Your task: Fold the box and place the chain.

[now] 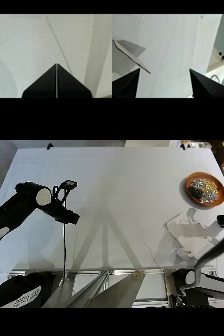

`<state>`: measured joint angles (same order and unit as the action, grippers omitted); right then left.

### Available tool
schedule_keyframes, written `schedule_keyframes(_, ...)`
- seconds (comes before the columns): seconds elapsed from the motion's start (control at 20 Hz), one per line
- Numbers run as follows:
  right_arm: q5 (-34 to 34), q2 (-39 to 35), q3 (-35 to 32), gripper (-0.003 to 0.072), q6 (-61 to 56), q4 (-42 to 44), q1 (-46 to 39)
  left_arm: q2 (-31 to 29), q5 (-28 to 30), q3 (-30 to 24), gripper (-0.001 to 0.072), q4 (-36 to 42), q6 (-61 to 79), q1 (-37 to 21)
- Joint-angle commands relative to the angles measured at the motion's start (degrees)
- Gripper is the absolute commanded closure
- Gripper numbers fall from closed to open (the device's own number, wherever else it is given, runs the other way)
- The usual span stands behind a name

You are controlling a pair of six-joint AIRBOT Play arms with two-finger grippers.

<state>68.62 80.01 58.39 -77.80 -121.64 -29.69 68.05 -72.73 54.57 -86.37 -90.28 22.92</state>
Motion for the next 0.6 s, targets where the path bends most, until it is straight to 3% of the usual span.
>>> schedule_keyframes(0.0,-2.97,2.67,0.31,0.0005,10.99,3.78,-1.25,-0.04,0.02,-0.02,0.07,0.0,0.02,0.02)
schedule_keyframes(0.25,-1.38,4.28,0.31,0.0052,16.83,7.89,-1.2,-0.04,0.04,-0.02,0.07,0.0,0.02,0.02)
schedule_keyframes(0.3,-0.9,4.55,0.31,0.0112,16.83,7.91,-1.2,-0.04,0.02,-0.02,0.07,0.0,0.02,0.02)
schedule_keyframes(0.5,2.21,4.61,0.31,0.0593,17.05,8.07,-1.2,-0.04,0.02,-0.02,0.07,0.0,0.02,0.02)
schedule_keyframes(0.55,3.67,4.57,0.31,0.0669,17.53,8.13,-1.16,-0.04,0.02,-0.02,0.07,0.0,0.02,0.02)
